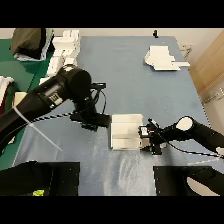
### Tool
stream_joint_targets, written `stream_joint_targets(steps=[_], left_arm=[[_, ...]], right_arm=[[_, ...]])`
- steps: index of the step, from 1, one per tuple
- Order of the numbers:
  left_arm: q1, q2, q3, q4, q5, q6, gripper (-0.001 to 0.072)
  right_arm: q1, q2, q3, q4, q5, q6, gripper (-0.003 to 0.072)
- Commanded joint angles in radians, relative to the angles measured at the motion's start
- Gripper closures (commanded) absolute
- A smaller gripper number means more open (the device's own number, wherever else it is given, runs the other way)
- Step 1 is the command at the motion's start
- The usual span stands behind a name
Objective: Fold the box.
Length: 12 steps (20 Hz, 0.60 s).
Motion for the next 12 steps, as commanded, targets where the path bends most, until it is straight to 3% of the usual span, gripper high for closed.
stream_joint_targets(steps=[1, 3, 4, 5, 8, 10, 12], left_arm=[[0.122, 0.098, -0.137, -0.141, 0.078, 0.539, 0.0695], [0.190, 0.138, -0.272, -0.256, 0.193, 0.858, 0.0692], [0.217, 0.146, -0.336, -0.303, 0.262, 1.002, 0.0473], [0.232, 0.146, -0.388, -0.330, 0.336, 1.093, 0.0112], [0.246, 0.145, -0.533, -0.342, 0.561, 1.348, 0.0009], [0.247, 0.145, -0.616, -0.360, 0.741, 1.484, 0.0010], [0.244, 0.146, -0.673, -0.420, 0.838, 1.653, 0.0009]], right_arm=[[0.000, 0.001, 0.000, 0.000, 0.000, 0.000, 0.0179], [0.000, 0.001, 0.000, 0.000, 0.000, 0.000, 0.0179], [0.000, 0.001, 0.000, 0.000, 0.000, 0.000, 0.0179], [0.000, 0.001, 0.000, 0.000, 0.000, 0.000, 0.0179], [0.000, 0.001, 0.000, 0.000, 0.000, 0.000, 0.0179], [0.000, 0.001, 0.000, 0.000, 0.000, 0.000, 0.0179], [0.000, 0.001, 0.000, 0.000, 0.000, 0.000, 0.0179]])
